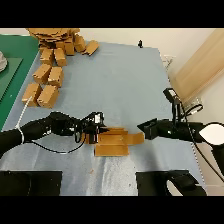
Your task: Fold the box.
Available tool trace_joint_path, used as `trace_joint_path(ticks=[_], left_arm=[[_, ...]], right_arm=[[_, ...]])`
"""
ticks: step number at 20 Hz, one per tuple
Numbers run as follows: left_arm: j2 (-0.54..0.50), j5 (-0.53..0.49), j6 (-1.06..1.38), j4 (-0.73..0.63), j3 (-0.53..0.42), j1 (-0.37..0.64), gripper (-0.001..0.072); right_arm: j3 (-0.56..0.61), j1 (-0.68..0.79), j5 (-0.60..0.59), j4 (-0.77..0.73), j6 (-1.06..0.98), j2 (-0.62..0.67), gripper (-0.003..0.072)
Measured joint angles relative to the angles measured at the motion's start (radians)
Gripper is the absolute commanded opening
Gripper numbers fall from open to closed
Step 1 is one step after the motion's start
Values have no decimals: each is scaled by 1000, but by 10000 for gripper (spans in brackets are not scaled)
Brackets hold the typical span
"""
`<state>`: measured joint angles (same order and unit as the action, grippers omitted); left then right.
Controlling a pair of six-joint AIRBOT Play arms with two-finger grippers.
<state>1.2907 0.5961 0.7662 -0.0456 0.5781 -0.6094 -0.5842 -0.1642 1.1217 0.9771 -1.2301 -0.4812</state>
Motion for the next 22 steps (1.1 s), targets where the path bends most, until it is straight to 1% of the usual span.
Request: trace_joint_path(ticks=[4,7,9,11,13,14,16,18,19,20,21,22], left_arm=[[0,0,0,0,0,0,11],[0,0,0,0,0,0,11],[0,0,0,0,0,0,11],[0,0,0,1,0,0,11],[0,0,0,1,0,0,11],[0,0,0,1,0,0,12],[0,0,0,1,0,0,11],[0,0,0,1,0,0,12],[0,0,0,1,0,0,11],[0,0,0,1,0,0,11],[0,0,0,1,0,0,11],[0,0,0,1,0,0,11]], right_arm=[[98,-100,51,-27,-5,129,4],[174,-240,39,-30,-51,235,4],[206,-343,9,-2,-66,260,4],[223,-452,-35,33,-71,236,4],[231,-574,-96,76,-56,165,4],[232,-645,-130,124,-50,114,4],[229,-785,-188,279,-87,6,3],[224,-911,-225,479,-196,-87,6],[222,-961,-236,572,-245,-123,128],[221,-1004,-257,655,-288,-156,330],[220,-1034,-270,723,-315,-182,366],[219,-1056,-290,782,-340,-204,366]])
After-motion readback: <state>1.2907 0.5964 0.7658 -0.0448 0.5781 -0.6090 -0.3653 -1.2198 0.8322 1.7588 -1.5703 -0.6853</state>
